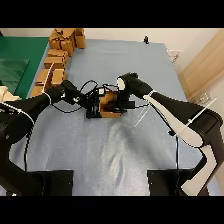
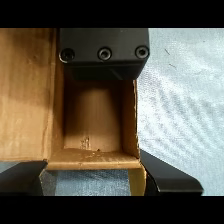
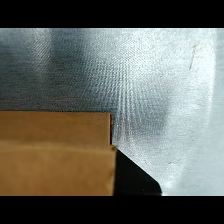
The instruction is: Fold the box.
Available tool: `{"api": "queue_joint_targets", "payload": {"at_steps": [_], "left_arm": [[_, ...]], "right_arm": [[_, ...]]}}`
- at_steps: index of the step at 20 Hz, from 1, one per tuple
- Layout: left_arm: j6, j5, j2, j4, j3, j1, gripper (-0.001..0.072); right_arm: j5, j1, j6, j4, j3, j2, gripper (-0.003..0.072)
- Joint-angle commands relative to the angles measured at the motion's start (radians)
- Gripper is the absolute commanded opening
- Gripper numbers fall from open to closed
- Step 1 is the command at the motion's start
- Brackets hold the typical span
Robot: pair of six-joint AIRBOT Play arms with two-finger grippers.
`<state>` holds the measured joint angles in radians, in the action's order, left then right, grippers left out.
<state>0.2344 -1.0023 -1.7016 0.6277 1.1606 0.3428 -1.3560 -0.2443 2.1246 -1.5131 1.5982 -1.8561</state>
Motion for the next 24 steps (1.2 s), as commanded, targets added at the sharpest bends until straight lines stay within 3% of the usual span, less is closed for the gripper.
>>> {"api": "queue_joint_targets", "payload": {"at_steps": [1, 7, 8, 9, 10, 14, 17, 24], "left_arm": [[0.000, -0.001, -0.001, 0.000, 0.000, 0.000, 0.0397], [0.000, -0.001, -0.001, 0.000, 0.000, 0.000, 0.0397], [0.000, -0.001, -0.001, 0.001, 0.000, 0.000, 0.0397], [0.000, -0.001, -0.001, 0.001, 0.000, 0.000, 0.0397], [0.000, -0.001, -0.001, 0.001, 0.000, 0.000, 0.0397], [0.000, -0.001, -0.001, 0.001, 0.000, 0.000, 0.0397], [0.000, 0.000, -0.001, 0.001, 0.000, 0.000, 0.0397], [0.000, 0.000, -0.001, 0.002, 0.000, 0.000, 0.0397]], "right_arm": [[0.003, -0.001, 0.000, -0.002, 0.000, 0.000, 0.0002], [0.011, -0.001, 0.000, -0.001, 0.000, 0.000, 0.0009], [0.014, -0.001, 0.000, -0.002, 0.000, 0.000, 0.0099], [0.013, 0.000, 0.000, -0.001, 0.000, 0.000, 0.0278], [0.013, 0.000, 0.000, -0.002, 0.000, 0.000, 0.0362], [0.019, 0.000, -0.001, -0.006, 0.000, 0.003, 0.0365], [0.054, 0.000, -0.009, -0.010, 0.000, 0.029, 0.0479], [0.097, 0.010, -0.014, -0.010, 0.002, 0.111, 0.0479]]}}
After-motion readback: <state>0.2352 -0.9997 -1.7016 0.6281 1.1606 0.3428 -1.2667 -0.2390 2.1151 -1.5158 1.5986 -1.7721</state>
